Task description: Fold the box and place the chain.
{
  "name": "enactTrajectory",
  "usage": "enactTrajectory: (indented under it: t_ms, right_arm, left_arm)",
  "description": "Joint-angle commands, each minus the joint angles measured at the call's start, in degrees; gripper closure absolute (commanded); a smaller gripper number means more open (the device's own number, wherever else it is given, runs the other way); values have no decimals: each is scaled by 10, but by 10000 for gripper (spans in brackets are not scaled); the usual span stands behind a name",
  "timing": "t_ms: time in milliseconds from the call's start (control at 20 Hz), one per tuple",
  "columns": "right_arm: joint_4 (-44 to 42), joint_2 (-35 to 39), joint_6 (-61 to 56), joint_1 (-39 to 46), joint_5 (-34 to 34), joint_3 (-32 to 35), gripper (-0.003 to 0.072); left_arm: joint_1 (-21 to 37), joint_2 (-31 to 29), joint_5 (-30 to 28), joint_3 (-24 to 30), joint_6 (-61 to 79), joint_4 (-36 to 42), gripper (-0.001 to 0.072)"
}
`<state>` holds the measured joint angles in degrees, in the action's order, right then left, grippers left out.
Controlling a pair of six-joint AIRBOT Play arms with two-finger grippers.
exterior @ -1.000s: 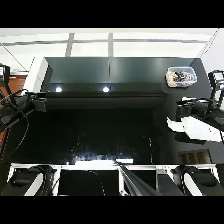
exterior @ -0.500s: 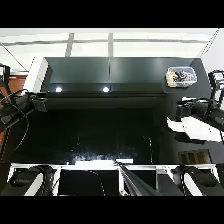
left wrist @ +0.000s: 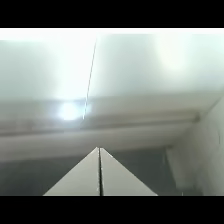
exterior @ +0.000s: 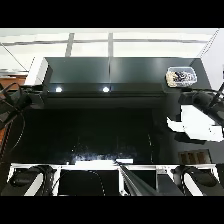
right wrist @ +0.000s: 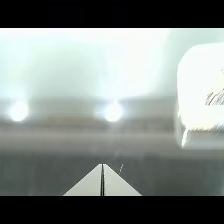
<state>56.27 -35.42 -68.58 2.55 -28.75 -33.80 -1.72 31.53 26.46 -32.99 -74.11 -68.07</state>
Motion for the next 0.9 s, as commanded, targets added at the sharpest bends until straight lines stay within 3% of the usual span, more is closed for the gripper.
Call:
enactTrajectory:
  t_ms: [0,50,100,150,200,250,350,450,550,650,850]
  right_arm:
    - [-11,-39,0,0,162,0,671]
    - [-6,-58,0,5,177,-9,671]
    - [6,-78,0,15,165,-25,671]
    - [14,-100,0,30,140,-47,646]
    - [21,-122,0,46,106,-70,362]
    - [39,-143,-1,63,63,-97,-34]
    - [101,-179,-41,96,-32,-155,-29]
    - [281,-214,-198,150,-115,-226,-26]
    - [412,-247,-241,222,-187,-289,-26]
    - [445,-274,-242,309,-235,-327,-25]
    - [429,-320,-259,459,-314,-341,-24]
  left_arm:
    - [1,1,-64,0,0,19,683]
    - [0,3,-73,0,0,22,682]
    - [0,6,-70,0,0,28,601]
    - [0,10,-59,0,0,28,267]
    - [0,16,-48,0,0,28,-3]
    - [0,24,-34,0,1,27,9]
    - [0,40,0,0,2,28,8]
    - [-5,52,63,0,2,39,7]
    - [-8,65,123,0,2,39,7]
    - [-8,78,153,0,2,41,8]
    - [-8,99,151,0,2,62,7]
